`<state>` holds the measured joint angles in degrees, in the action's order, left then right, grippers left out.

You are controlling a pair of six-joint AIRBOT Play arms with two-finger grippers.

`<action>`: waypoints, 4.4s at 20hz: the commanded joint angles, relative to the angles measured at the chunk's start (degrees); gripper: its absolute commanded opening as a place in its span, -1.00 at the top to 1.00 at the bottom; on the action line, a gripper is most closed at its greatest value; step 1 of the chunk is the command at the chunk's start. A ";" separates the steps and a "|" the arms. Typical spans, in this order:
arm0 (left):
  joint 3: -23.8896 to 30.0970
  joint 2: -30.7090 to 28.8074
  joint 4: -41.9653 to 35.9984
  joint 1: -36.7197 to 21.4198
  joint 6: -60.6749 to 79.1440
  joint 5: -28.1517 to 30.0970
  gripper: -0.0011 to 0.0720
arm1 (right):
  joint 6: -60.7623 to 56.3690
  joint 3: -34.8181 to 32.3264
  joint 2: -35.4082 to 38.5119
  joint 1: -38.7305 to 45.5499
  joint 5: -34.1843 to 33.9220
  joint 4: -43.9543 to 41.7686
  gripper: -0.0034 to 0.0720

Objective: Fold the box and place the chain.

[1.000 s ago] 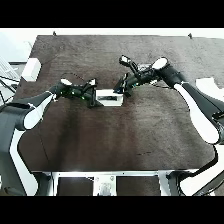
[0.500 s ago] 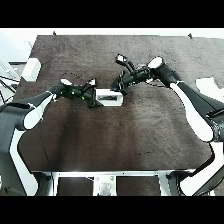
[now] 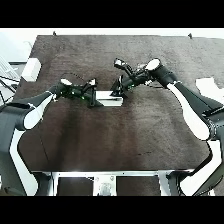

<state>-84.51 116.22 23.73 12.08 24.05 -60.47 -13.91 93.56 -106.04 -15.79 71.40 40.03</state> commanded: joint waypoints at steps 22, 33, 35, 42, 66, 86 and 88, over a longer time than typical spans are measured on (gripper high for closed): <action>-0.04 -0.02 0.00 -0.04 0.00 -0.02 0.05 | -4.55 3.56 -1.53 -3.19 -5.35 11.26 -0.04; -0.04 -0.04 0.00 -0.04 0.00 -0.04 0.05 | -5.57 -0.81 -1.55 -5.66 -5.22 11.06 -0.04; -0.04 -0.02 0.00 -0.04 0.00 -0.02 0.05 | -5.55 -1.20 -1.55 -5.18 -5.27 11.02 -0.04; -0.04 -0.02 0.00 -0.04 0.00 -0.02 0.05 | -1.99 -1.18 0.20 -0.87 -5.22 1.40 -0.26; -0.04 -0.04 -0.07 -0.04 0.00 -0.04 0.06 | -2.29 -6.40 4.15 0.28 -7.63 -4.70 0.89; 1.88 -15.34 -3.26 -6.88 -21.75 14.32 0.93 | -21.75 -43.15 47.80 10.25 -18.10 -5.11 0.89; 5.64 -20.76 -3.30 -9.66 -28.98 29.27 0.93 | -22.14 -43.71 47.78 10.21 -19.61 -5.18 0.89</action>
<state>-81.93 102.10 20.62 5.61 5.98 -48.21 -33.95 51.70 -59.16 -5.93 53.98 34.87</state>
